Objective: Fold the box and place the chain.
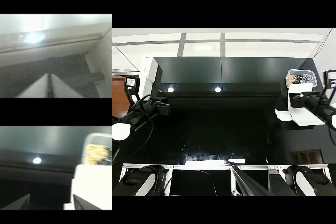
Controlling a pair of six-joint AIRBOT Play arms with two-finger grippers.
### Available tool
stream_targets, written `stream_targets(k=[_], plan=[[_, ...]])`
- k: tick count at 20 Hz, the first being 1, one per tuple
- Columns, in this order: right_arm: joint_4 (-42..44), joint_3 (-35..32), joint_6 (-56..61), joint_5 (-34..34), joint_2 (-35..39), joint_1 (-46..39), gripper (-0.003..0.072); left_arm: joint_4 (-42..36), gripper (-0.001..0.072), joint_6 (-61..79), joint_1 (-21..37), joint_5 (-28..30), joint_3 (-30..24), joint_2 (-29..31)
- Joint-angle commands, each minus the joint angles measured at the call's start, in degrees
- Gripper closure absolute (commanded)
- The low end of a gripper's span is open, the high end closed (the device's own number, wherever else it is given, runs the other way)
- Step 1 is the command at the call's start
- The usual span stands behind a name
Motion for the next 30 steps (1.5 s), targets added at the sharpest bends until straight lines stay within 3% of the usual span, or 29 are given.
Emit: stream_targets(k=[1,5,9,12,15,19,20,21,22,23,24,30], plan=[[-7.96,4.20,6.73,4.33,-2.69,-8.52,0.0061,-0.09,0.0004,-0.15,-0.02,2.25,-0.04,0.02],[-16.83,15.87,20.68,8.07,-13.60,-26.86,0.0062,-0.09,0.0000,-0.15,-0.02,2.91,-0.04,0.04],[-17.07,30.99,22.82,23.58,-29.66,-38.56,0.0063,-0.07,-0.0001,0.31,-0.07,2.93,-0.04,0.02],[-16.74,39.69,19.17,31.87,-39.63,-39.67,0.0064,0.00,-0.0001,0.92,-0.04,2.99,-0.09,-0.26],[-15.06,48.26,7.17,47.25,-49.57,-38.60,0.0064,-0.02,0.0000,0.92,-0.07,2.97,-0.09,-1.44],[-17.09,50.25,4.63,46.90,-53.33,-37.00,0.0069,-0.07,0.0000,0.90,-0.09,2.89,-0.09,-3.89],[-18.34,50.25,3.80,46.42,-53.35,-36.59,0.0157,-0.07,0.0000,0.90,-0.13,2.75,-0.09,-4.42],[-19.52,50.25,3.43,45.97,-53.35,-36.39,0.0194,-0.07,-0.0001,0.92,-0.13,2.69,-0.09,-4.76],[-20.35,50.25,3.37,45.07,-53.33,-36.24,0.0320,-0.07,0.0000,0.90,-0.13,2.69,-0.09,-4.94],[-20.22,50.25,3.34,44.74,-53.33,-36.17,0.0605,-0.07,-0.0001,0.90,-0.13,2.71,-0.09,-4.94],[-19.34,50.25,2.23,45.59,-53.33,-36.15,0.0673,-0.07,-0.0001,0.90,-0.13,2.71,-0.09,-4.94],[-9.05,50.21,-1.25,63.87,-52.39,-36.15,0.0667,-0.11,-0.0001,0.90,-0.13,2.54,-0.09,-4.92]])
